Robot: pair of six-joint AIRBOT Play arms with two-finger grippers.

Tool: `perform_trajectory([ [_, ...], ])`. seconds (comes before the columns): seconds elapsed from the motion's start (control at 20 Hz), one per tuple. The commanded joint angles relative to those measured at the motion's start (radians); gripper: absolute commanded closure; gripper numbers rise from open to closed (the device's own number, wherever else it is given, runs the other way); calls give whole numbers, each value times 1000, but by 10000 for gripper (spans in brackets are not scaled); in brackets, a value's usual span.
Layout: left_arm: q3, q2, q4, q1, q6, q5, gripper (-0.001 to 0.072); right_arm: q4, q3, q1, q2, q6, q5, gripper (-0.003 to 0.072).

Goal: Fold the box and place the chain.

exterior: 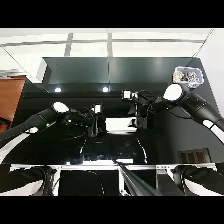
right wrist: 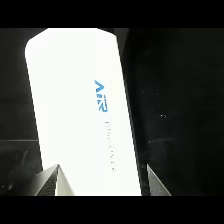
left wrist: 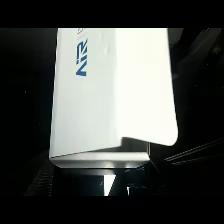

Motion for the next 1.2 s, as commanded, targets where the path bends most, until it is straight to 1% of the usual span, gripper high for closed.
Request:
perform_trajectory([
  [0.0,0,0,0,0,0,-1,314,-7,-19,9,0,-24,-18,160],
  [0.05,0,0,0,0,0,-2,314,-8,-19,9,0,-24,-16,213],
  [0.1,0,0,0,0,0,-2,314,-8,-19,9,0,-24,-16,240],
  [0.15,0,0,0,0,0,-2,315,-7,-19,9,0,-24,-18,290],
  [0.25,0,0,0,0,0,-2,314,-8,-19,9,0,-23,-15,304],
  [0.3,0,0,0,0,0,-1,314,-8,-19,9,0,-23,-7,458],
  [0.35,0,0,0,0,0,-1,315,-8,-19,9,0,-23,4,489],
  [0.65,0,0,0,0,0,-1,315,-8,-21,10,0,-23,28,486],
  [0.7,0,0,0,0,0,-1,314,-9,-21,10,0,-23,31,410],
  [0.75,0,0,0,0,0,-1,314,-9,-21,9,0,-23,31,396],
  [1.15,0,0,0,0,0,-1,314,-27,-21,9,0,-23,38,396],
])
